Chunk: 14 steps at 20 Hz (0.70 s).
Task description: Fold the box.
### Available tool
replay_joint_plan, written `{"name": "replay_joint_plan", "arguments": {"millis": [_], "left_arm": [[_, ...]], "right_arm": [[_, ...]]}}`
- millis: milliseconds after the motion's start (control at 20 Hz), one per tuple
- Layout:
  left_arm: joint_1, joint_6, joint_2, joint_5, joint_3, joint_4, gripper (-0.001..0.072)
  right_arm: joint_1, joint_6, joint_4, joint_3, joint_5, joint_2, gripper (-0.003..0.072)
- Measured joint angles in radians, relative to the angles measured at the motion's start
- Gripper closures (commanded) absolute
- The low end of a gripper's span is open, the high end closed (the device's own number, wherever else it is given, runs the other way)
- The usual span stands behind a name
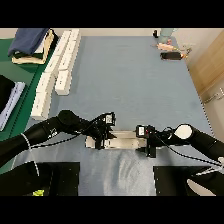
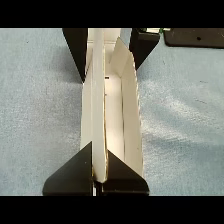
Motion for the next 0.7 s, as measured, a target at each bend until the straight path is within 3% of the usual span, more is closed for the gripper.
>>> {"name": "replay_joint_plan", "arguments": {"millis": [700], "left_arm": [[0.0, 0.011, 0.0, 0.001, 0.0, 0.0, 0.0693]], "right_arm": [[0.0, 0.0, -0.003, 0.0, -0.004, 0.0, 0.0181]]}}
